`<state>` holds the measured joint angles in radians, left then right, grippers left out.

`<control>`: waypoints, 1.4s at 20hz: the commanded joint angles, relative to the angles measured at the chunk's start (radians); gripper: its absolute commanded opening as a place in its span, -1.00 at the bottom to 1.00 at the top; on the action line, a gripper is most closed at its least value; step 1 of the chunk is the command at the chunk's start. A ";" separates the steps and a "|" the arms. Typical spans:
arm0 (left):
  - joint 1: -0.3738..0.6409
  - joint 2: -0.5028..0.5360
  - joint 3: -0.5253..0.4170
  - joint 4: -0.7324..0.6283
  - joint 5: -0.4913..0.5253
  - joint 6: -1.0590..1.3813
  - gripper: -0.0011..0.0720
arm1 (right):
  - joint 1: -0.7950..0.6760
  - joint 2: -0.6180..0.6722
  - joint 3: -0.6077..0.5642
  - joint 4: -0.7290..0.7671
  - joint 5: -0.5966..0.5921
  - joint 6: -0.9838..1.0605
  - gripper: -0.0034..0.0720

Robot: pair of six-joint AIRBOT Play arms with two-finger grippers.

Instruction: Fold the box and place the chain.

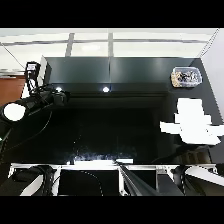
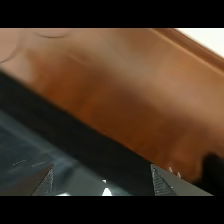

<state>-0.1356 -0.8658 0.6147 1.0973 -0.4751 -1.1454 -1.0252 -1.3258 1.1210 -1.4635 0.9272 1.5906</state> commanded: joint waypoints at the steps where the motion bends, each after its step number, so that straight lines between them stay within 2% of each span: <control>1: -0.002 0.000 0.001 0.013 -0.017 0.001 0.96 | -0.130 -0.088 0.095 0.058 0.039 -0.029 0.99; 3: -0.002 0.000 0.001 0.013 -0.035 0.001 0.96 | -0.174 -0.176 0.177 0.260 0.172 -0.253 0.99; 5: -0.002 0.000 0.001 0.013 -0.056 0.001 0.96 | -0.203 -0.293 0.274 0.463 0.409 -0.434 0.99; 7: -0.002 0.000 0.001 0.013 -0.065 0.001 0.95 | -0.201 -0.395 0.336 0.521 0.626 -0.484 0.99; 8: -0.002 0.000 0.001 0.014 -0.064 0.001 0.95 | -0.200 -0.424 0.338 0.523 0.659 -0.483 0.99; 12: -0.002 0.000 0.001 0.013 -0.061 0.001 0.95 | -0.175 -0.480 0.338 0.525 0.690 -0.495 0.99; 19: -0.002 0.000 0.001 0.013 -0.061 -0.003 0.95 | -0.144 -0.501 0.299 0.426 0.705 -0.527 0.99; 23: -0.002 0.000 0.001 0.013 -0.061 -0.003 0.95 | -0.143 -0.501 0.276 0.419 0.716 -0.529 0.98; 24: -0.002 0.000 0.001 0.013 -0.061 -0.003 0.95 | -0.142 -0.501 0.270 0.420 0.715 -0.535 0.72; 25: -0.002 0.000 0.001 0.013 -0.061 -0.003 0.95 | -0.140 -0.501 0.270 0.420 0.716 -0.546 0.34; 26: -0.002 0.000 0.001 0.013 -0.061 -0.003 0.95 | -0.138 -0.501 0.270 0.439 0.716 -0.562 0.34; 28: -0.002 0.000 0.001 0.013 -0.061 -0.003 0.95 | -0.138 -0.500 0.270 0.499 0.719 -0.595 -0.09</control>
<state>-0.1371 -0.8654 0.6151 1.1103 -0.5358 -1.1503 -1.1660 -1.8263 1.3952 -1.0161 1.6390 1.0363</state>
